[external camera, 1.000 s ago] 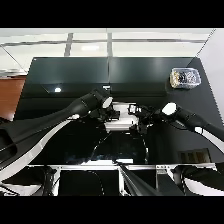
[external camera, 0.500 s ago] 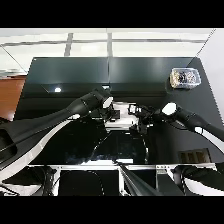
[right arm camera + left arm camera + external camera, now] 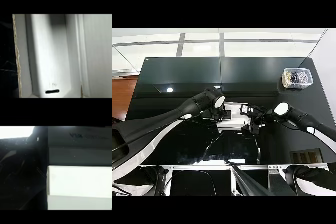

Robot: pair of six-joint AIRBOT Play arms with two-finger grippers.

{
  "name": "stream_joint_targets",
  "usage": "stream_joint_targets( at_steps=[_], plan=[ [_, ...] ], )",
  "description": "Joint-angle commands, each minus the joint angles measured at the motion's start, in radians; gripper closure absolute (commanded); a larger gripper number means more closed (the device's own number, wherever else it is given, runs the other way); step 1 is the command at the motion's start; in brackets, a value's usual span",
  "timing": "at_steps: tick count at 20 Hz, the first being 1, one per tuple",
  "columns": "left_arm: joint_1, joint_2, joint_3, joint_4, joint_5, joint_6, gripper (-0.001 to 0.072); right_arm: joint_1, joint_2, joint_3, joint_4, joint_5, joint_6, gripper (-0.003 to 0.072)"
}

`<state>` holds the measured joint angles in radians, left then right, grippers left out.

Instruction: Fold the box and place the chain.

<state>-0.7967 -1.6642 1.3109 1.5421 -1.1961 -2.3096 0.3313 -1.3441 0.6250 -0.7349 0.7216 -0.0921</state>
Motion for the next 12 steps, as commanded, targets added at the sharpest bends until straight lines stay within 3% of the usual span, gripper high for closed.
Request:
stream_joint_targets(
  at_steps=[1,9,12],
  plan=[
    [0.001,0.0,0.001,0.002,-0.005,0.002,0.0687,0.0,-0.001,0.0,-0.001,-0.023,0.027,0.001],
    [0.001,0.0,0.001,0.001,-0.002,0.002,0.0685,-0.022,0.15,0.001,-0.194,0.072,0.06,0.0011],
    [0.001,0.0,0.001,0.001,-0.002,0.002,0.0685,-0.024,0.154,0.001,-0.166,0.061,0.055,0.0011]
  ],
)
